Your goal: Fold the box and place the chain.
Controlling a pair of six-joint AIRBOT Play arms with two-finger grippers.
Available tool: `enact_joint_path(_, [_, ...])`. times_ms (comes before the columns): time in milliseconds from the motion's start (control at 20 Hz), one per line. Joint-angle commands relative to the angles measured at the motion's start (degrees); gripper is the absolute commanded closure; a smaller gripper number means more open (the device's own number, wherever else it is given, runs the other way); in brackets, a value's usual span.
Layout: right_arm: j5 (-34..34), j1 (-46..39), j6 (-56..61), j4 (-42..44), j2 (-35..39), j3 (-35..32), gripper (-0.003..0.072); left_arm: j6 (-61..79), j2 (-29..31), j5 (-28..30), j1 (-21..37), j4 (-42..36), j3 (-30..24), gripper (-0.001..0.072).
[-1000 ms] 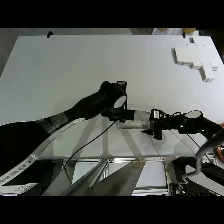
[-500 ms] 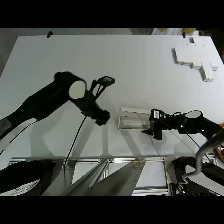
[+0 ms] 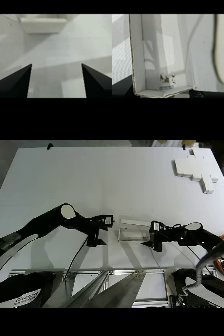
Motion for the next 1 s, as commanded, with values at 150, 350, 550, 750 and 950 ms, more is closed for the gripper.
enact_joint_path(150, [0.02, 0.02, 0.02, 0.02, -0.02, -0.02, 0.0346, 24.94, -7.85, 5.44, 0.52, -16.76, -1.01, 0.0007])
enact_joint_path(350, [0.02, 0.02, 0.02, 0.02, -0.02, -0.02, 0.0346, 26.93, -9.51, 5.27, -1.03, -21.35, -0.98, 0.0006])
enact_joint_path(550, [0.02, 0.02, 0.02, 0.02, -0.02, -0.02, 0.0346, 26.91, -10.34, 5.6, -2.86, -22.16, -0.96, 0.0007])
enact_joint_path(750, [0.02, 0.02, 0.02, 0.02, -0.02, -0.02, 0.0346, 26.93, -10.67, 6.05, -2.97, -25.66, -0.96, 0.0006])
enact_joint_path(950, [0.02, 0.02, 0.02, 0.02, -0.02, -0.02, 0.0346, 26.88, -10.67, 6.47, -2.97, -26.51, -0.96, 0.0006])
